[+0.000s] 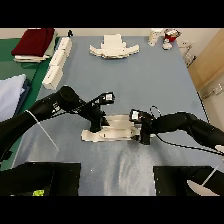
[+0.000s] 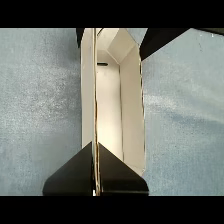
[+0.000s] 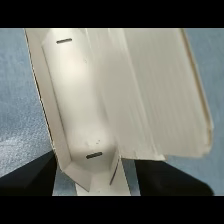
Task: Fold the box.
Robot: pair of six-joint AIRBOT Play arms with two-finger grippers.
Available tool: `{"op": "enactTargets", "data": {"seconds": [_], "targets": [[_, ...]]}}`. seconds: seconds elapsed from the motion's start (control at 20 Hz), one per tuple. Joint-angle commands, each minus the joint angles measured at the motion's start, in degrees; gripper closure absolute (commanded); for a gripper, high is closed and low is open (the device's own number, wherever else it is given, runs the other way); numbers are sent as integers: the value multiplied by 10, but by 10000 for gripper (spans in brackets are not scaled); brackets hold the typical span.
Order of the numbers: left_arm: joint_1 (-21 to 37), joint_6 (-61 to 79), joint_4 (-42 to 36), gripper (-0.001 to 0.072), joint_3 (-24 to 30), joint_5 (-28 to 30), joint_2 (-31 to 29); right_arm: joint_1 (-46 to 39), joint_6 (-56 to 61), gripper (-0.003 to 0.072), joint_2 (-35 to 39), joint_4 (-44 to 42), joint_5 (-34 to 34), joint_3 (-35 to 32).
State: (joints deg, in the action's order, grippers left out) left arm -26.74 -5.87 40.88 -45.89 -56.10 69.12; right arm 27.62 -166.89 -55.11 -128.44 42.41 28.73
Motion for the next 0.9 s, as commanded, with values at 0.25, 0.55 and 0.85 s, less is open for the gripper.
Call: {"op": "enactTargets", "data": {"seconds": [0.25, 0.55, 0.85], "targets": [[0, 0, 0, 696, 0, 0, 0, -26, -52, -34, -26, -37, 33, 7], [0, 0, 0, 696, 0, 0, 0, -22, -51, -31, -29, -26, 28, 7], [0, 0, 0, 696, 0, 0, 0, -21, -51, -30, -31, -31, 43, 7]]}}
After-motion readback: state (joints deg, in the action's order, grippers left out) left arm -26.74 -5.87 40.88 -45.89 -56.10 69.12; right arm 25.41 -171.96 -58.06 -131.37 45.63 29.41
